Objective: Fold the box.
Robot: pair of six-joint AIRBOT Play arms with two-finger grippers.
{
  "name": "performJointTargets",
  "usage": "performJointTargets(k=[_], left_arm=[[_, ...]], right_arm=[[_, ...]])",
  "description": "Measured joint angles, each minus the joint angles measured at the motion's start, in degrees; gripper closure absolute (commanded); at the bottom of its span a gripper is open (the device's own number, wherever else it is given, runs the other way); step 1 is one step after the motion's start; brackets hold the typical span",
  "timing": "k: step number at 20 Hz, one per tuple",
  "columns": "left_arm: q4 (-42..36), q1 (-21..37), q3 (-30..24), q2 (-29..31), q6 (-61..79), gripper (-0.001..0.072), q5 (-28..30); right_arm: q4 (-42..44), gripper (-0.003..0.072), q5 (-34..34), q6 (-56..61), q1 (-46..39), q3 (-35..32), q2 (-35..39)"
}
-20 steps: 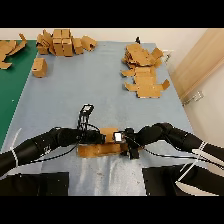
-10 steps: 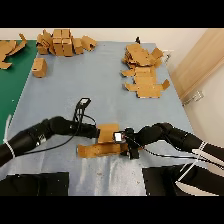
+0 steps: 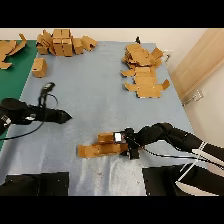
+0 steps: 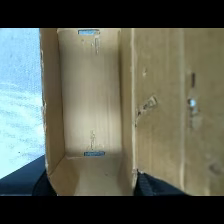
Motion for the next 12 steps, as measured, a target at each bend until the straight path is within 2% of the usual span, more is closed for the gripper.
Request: performJointTargets(k=[3,4,6,8,10,12], left_arm=[[-1.09,2.84,1.07,-0.46,10.99,0.07,12.66],[-1.05,2.91,2.08,-0.94,15.56,0.0701,14.56],[-0.13,2.27,4.57,-1.99,22.75,0.0702,11.98],[0.52,0.52,6.29,-2.27,28.26,0.0703,4.74],[0.92,-2.19,6.01,-0.98,32.35,0.0703,-1.38],[1.49,-5.11,3.32,2.12,36.28,0.0701,-5.03]], right_arm=[[-0.02,0.0105,0.0,0.02,-0.07,0.0,0.0],[-0.02,0.0105,0.0,0.02,-0.13,0.0,0.0],[-0.02,0.0105,0.0,0.0,-0.13,0.0,0.0],[-0.02,0.0105,0.0,0.02,-0.13,0.0,0.0],[-0.02,0.0105,0.0,0.0,-0.13,0.0,0.0],[-0.02,0.0105,0.0,0.02,-0.13,0.0,0.0]])
